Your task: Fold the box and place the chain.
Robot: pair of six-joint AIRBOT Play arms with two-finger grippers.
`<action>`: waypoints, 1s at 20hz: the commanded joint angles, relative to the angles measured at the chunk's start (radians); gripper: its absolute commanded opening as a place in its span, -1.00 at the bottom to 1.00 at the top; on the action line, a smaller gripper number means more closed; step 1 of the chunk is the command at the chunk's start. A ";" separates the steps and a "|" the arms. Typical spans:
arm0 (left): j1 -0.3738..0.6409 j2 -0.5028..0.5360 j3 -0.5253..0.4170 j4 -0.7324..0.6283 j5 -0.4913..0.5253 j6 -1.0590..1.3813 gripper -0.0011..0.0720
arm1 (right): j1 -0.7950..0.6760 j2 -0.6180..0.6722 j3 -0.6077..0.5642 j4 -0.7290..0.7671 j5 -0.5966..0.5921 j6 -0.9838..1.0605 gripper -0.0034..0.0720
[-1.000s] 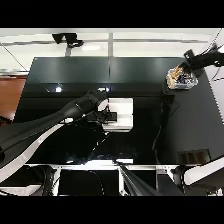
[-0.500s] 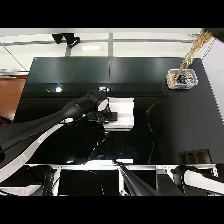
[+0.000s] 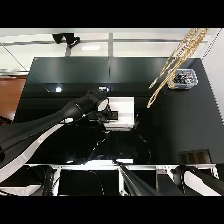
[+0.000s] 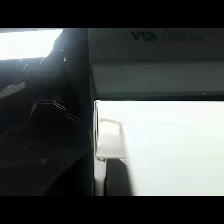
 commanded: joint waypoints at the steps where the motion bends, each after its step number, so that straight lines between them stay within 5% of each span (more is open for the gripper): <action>1: 0.001 0.000 0.000 0.000 0.003 0.000 -0.90 | 0.076 0.027 0.000 0.020 0.038 -0.007 -0.88; 15: 0.001 0.000 0.000 0.000 0.005 0.000 -0.90 | 0.300 0.062 -0.014 0.015 0.101 -0.056 -0.87; 20: 0.001 0.000 0.000 0.000 0.005 0.000 -0.90 | 0.382 0.058 -0.163 -0.051 0.040 -0.056 -0.87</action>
